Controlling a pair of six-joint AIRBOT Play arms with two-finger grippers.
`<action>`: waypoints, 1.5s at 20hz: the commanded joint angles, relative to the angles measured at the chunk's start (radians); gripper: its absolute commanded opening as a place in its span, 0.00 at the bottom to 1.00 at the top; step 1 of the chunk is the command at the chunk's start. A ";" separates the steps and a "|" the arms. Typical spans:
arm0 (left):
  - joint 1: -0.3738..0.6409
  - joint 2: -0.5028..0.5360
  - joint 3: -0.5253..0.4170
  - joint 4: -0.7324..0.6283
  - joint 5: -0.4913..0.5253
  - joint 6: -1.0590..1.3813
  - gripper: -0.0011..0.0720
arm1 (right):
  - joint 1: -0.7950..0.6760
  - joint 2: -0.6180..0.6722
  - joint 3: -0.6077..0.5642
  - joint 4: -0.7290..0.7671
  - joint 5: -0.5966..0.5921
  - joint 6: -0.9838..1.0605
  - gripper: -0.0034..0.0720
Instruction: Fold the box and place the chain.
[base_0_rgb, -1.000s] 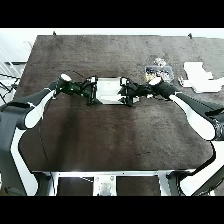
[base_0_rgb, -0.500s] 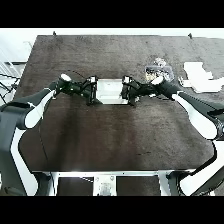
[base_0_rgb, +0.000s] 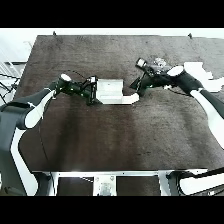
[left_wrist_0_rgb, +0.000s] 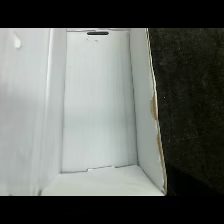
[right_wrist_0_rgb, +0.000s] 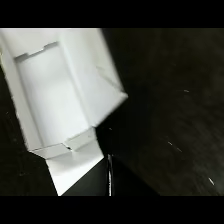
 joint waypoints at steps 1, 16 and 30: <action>0.000 0.001 0.000 0.000 0.000 0.001 0.69 | -0.092 0.063 0.001 -0.004 0.001 0.319 0.06; 0.000 0.001 0.000 0.000 -0.001 0.000 0.69 | -0.055 -0.183 -0.067 -0.001 0.035 0.786 0.06; 0.000 0.001 0.000 0.000 -0.001 0.000 0.69 | 0.016 -0.158 0.082 0.009 0.178 0.837 0.45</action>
